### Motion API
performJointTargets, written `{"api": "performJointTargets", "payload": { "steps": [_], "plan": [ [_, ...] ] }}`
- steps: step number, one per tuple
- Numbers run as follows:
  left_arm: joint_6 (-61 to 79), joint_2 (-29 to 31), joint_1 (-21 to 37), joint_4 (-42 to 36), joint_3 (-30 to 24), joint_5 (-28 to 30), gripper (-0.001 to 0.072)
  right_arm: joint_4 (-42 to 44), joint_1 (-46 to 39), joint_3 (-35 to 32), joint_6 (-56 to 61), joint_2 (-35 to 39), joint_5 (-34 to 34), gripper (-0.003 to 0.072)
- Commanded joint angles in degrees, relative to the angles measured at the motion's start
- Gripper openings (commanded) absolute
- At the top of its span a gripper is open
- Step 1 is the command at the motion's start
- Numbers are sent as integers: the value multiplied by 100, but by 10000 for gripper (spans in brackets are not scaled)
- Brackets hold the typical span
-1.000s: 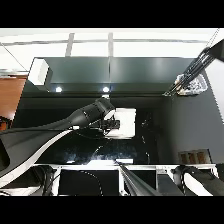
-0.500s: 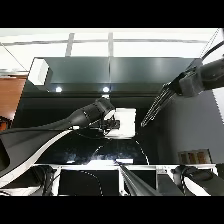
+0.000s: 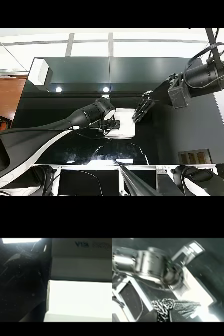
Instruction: Fold the box and place the chain.
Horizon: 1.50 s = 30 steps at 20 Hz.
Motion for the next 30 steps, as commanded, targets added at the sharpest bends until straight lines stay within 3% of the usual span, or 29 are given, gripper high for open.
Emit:
{"api": "performJointTargets", "payload": {
  "steps": [1, 5, 11, 16, 22, 23, 24, 30],
  "plan": [
    [0, -2, -2, 0, 2, 0, 25, 212, 146, -7, -42, -4, -299, 10],
    [0, -2, -2, 0, 2, -2, 25, 210, 332, -426, -39, -11, -494, 10],
    [0, -2, -2, 2, 2, -2, 25, 151, 555, -2057, -39, -15, -1565, 10],
    [0, -2, -2, 2, 2, 0, 25, 22, 560, -2942, 101, -94, -2210, 11],
    [0, -2, -2, 0, 2, 2, 24, 15, 557, -3397, 155, -129, -2492, 31],
    [0, -2, -2, 2, 2, 0, 24, 2, 551, -3397, 157, -129, -2544, 173],
    [0, -2, -2, 0, 2, 0, 24, -68, 522, -3397, 157, -129, -2577, 388],
    [0, -2, -2, 4, 2, 50, 25, -306, -610, -3075, 153, 24, -1843, 381]
  ]
}}
